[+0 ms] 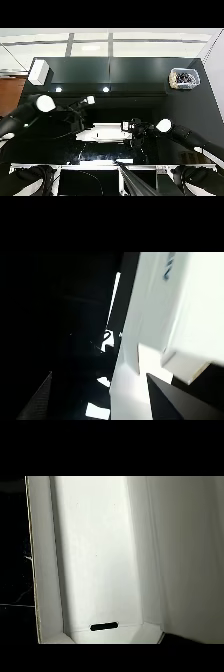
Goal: Fold the box and place the chain.
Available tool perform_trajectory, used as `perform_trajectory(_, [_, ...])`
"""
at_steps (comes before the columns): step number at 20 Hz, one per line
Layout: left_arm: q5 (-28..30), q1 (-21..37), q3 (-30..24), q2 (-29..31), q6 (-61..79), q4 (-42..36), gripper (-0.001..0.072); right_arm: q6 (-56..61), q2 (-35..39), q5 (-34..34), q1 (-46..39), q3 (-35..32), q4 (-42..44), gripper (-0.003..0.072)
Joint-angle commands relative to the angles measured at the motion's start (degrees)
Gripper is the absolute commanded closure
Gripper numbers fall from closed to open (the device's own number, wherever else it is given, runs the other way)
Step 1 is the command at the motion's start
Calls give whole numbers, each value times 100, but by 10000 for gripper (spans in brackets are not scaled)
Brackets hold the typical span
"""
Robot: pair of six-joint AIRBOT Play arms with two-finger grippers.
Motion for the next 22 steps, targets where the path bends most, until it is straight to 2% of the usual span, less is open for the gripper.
perform_trajectory(1, [-841,483,2,605,-916,232,103,2,-2,4,4,7,0,149])
perform_trajectory(3, [-1467,678,2,796,-1290,57,496,2,-2,4,4,7,0,148])
perform_trajectory(4, [-1834,732,-7,811,-1307,-225,624,2,-2,2,4,7,0,148])
perform_trajectory(5, [-2144,732,-52,807,-1305,-651,681,2,0,4,4,7,0,148])
perform_trajectory(7, [-2120,621,-291,807,-1296,-1550,682,2,-2,4,4,7,0,149])
perform_trajectory(9, [-1620,503,-568,807,-1276,-2028,682,2,-2,2,4,7,0,148])
perform_trajectory(12, [-859,485,-863,807,-1235,-2492,682,2,-2,4,4,7,0,152])
perform_trajectory(13, [-651,485,-935,804,-1228,-2638,682,2,0,4,4,7,0,274])
perform_trajectory(14, [-507,479,-999,802,-1130,-2809,682,2,-2,4,4,7,0,289])
perform_trajectory(19, [374,398,-1099,726,-839,-3311,682,2,-2,4,4,7,0,290])
perform_trajectory(22, [1064,50,-1097,535,-645,-3530,681,2,0,4,4,7,0,290])
